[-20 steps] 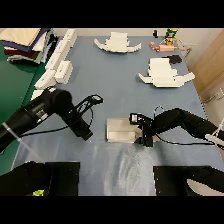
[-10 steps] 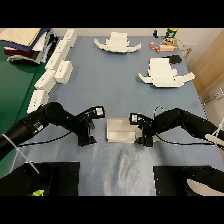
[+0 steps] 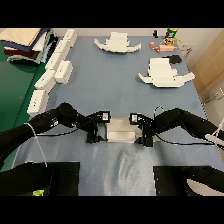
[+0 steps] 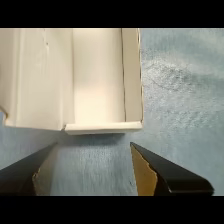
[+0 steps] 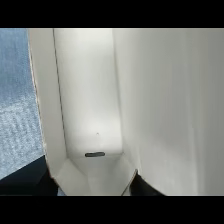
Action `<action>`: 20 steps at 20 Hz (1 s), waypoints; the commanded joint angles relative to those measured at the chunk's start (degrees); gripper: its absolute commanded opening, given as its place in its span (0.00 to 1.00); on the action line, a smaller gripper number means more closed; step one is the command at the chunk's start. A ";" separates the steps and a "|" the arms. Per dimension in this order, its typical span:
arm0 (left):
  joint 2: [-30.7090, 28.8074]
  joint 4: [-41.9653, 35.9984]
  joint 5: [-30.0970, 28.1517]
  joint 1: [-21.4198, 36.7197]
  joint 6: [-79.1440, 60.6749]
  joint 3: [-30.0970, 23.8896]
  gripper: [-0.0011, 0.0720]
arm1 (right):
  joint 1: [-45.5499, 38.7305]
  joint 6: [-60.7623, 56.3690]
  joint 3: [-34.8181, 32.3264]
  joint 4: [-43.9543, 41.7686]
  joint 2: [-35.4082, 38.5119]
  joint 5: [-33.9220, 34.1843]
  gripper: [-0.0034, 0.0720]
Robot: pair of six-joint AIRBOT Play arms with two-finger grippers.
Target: Fold the box.
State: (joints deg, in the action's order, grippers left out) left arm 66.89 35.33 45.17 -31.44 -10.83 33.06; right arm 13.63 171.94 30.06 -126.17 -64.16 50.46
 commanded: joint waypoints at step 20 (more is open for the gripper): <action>2.51 2.12 -0.87 -1.20 0.26 -0.02 0.97 | 0.00 -0.02 -0.02 -0.02 -0.04 0.00 0.71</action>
